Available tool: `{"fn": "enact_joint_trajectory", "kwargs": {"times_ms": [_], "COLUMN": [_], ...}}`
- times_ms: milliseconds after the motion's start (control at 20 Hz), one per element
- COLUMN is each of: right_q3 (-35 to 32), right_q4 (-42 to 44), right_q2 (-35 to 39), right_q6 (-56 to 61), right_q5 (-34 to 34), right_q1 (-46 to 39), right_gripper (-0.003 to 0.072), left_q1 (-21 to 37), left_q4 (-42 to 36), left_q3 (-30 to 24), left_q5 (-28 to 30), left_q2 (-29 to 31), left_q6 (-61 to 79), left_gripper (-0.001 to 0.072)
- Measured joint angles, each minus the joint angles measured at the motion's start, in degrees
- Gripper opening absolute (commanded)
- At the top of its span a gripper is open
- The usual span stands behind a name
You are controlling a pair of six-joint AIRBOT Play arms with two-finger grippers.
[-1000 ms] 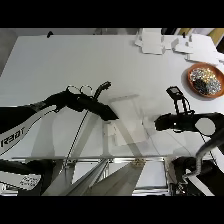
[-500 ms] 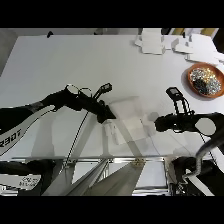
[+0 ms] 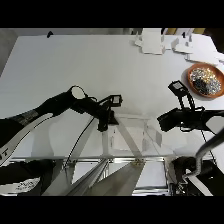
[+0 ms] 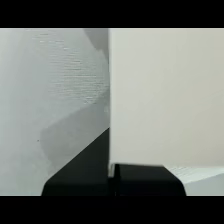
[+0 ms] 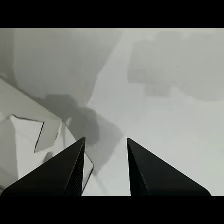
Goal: Fold the box and place the chain.
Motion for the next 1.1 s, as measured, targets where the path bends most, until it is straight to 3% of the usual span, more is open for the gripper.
{"fn": "enact_joint_trajectory", "kwargs": {"times_ms": [450, 1100], "right_q3": [0.5, 0.5], "right_q4": [-1.2, -1.4], "right_q2": [0.6, 0.6], "right_q6": [-0.6, -1.5], "right_q5": [1.8, 1.7], "right_q1": [0.0, 0.0], "right_gripper": [0.0299, 0.0298], "left_q1": [-3.0, -3.1], "left_q4": [-2.5, -2.5], "left_q3": [-0.5, -0.5], "left_q5": [11.2, 13.6], "left_q2": [-1.6, -3.8], "left_q6": [1.5, 1.9], "left_gripper": [0.0005, 0.0007]}}
